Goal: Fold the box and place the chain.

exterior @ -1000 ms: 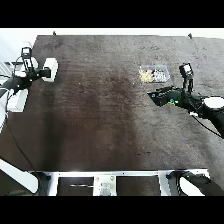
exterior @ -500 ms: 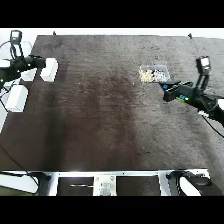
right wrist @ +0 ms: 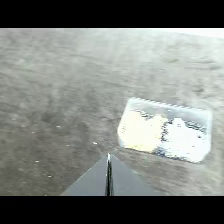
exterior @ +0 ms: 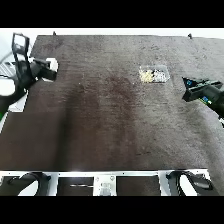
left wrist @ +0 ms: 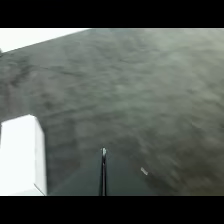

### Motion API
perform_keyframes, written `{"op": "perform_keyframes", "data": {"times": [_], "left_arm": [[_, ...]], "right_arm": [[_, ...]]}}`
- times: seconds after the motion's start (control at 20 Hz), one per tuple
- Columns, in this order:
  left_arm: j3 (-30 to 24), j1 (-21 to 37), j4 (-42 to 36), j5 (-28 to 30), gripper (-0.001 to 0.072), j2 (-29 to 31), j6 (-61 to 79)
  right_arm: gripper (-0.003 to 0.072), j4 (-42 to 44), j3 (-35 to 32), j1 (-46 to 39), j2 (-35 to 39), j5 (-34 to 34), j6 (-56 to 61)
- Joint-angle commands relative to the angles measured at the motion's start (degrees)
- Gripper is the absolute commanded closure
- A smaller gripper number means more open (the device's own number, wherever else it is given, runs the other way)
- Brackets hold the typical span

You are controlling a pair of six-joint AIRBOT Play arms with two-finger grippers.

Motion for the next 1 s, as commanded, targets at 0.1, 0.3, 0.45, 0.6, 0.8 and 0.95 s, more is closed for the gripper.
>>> {"op": "perform_keyframes", "data": {"times": [0.1, 0.3, 0.45, 0.6, 0.8, 0.95], "left_arm": [[-21.0, -6.9, -1.4, 4.6, 0.07, 20.8, 0.9], [-31.9, -9.7, -3.7, 6.3, 0.0699, 32.0, 0.6], [-37.5, -11.0, -4.5, 7.0, 0.0699, 40.1, -0.3], [-40.4, -11.0, -5.3, 5.4, 0.0697, 44.7, -1.2], [-41.0, -11.0, -5.3, 2.0, 0.0693, 44.8, -2.4], [-41.0, -11.0, -5.2, 2.1, 0.0692, 44.9, -2.4]], "right_arm": [[0.0683, -0.7, -7.3, -4.8, 10.9, -4.1, 0.0], [0.0683, -0.6, -15.6, -6.1, 21.1, -4.5, 0.0], [0.0683, -0.6, -20.1, -6.1, 27.1, -6.0, 0.0], [0.0682, -0.6, -21.7, -6.0, 29.8, -5.9, 0.0], [0.0682, -0.6, -21.7, -6.0, 29.9, -5.9, 0.0], [0.0681, -0.6, -21.7, -6.0, 29.9, -5.9, 0.0]]}}
